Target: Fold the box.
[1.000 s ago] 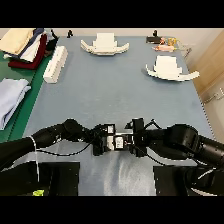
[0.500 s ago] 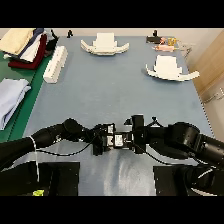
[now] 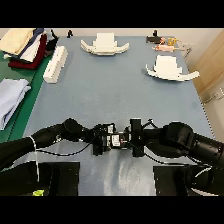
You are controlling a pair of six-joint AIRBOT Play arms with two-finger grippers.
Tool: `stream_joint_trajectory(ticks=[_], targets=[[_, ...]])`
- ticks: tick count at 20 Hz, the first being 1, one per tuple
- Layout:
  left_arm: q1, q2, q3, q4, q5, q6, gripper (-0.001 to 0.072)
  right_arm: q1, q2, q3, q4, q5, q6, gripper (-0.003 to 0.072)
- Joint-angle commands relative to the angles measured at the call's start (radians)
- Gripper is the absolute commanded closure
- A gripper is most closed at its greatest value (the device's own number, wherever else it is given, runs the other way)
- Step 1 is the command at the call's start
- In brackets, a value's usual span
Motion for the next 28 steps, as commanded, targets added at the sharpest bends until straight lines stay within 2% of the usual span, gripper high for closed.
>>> stream_joint_trajectory(ticks=[1, 9, 10, 11, 15, 18, 19, 21, 22, 24, 28], targets=[[-0.001, 0.000, 0.001, 0.001, -0.001, 0.001, 0.0191, -0.001, -0.023, 0.001, 0.077, -0.033, -0.020, 0.0465], [-0.001, 0.000, 0.001, 0.001, 0.000, 0.001, 0.0192, -0.001, -0.010, 0.001, 0.145, -0.094, -0.028, 0.0439], [-0.001, 0.000, 0.001, 0.001, -0.001, 0.001, 0.0191, -0.001, -0.003, 0.001, 0.145, -0.094, -0.028, 0.0383], [-0.001, 0.000, 0.001, 0.001, -0.001, 0.001, 0.0191, -0.001, 0.003, 0.001, 0.145, -0.095, -0.028, 0.0251], [-0.001, 0.000, 0.001, 0.001, 0.000, 0.001, 0.0192, -0.001, 0.022, 0.002, 0.151, -0.093, -0.027, 0.0251], [-0.001, 0.000, 0.001, 0.001, -0.001, 0.001, 0.0191, -0.001, 0.095, 0.002, 0.183, -0.093, 0.045, 0.0255], [-0.001, 0.000, 0.001, 0.001, -0.001, 0.001, 0.0192, -0.002, 0.122, 0.001, 0.183, -0.092, 0.100, 0.0332], [-0.001, 0.000, 0.001, 0.001, -0.001, 0.001, 0.0191, -0.003, 0.160, -0.018, 0.190, -0.061, 0.188, 0.0647], [-0.001, 0.000, 0.001, 0.001, -0.001, 0.001, 0.0192, -0.007, 0.180, -0.041, 0.207, -0.024, 0.228, 0.0683], [-0.001, 0.000, 0.001, 0.001, 0.000, 0.001, 0.0192, -0.015, 0.235, -0.118, 0.272, 0.095, 0.289, 0.0683], [-0.001, 0.000, 0.001, 0.001, -0.001, 0.001, 0.0192, -0.014, 0.325, -0.314, 0.351, 0.443, 0.504, 0.0683]])
